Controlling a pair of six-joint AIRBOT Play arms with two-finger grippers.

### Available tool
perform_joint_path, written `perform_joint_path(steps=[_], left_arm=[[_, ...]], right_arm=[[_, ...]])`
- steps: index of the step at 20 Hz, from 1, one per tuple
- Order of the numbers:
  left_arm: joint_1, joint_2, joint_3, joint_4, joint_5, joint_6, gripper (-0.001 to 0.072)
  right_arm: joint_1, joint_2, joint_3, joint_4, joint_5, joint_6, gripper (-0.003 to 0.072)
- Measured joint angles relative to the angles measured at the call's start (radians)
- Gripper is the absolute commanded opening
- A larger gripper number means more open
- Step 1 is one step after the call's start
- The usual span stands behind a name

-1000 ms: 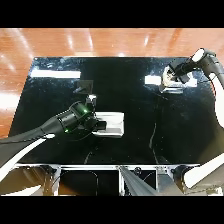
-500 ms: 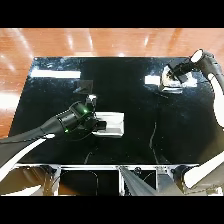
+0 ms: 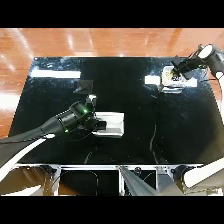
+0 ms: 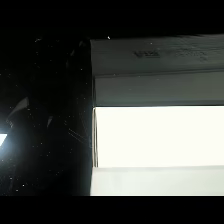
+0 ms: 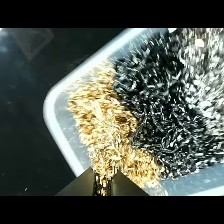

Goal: Fold the box and place the chain.

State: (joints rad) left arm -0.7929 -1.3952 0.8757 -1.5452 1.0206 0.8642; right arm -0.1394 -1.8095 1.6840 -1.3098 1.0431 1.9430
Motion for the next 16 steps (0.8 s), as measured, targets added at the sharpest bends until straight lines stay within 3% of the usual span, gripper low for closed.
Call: perform_joint_path(steps=[16], left_arm=[[0.000, 0.000, 0.000, 0.000, 0.000, 0.000, 0.0025]], right_arm=[[-0.035, 0.389, 0.113, 0.074, -0.024, -0.292, 0.0025]])
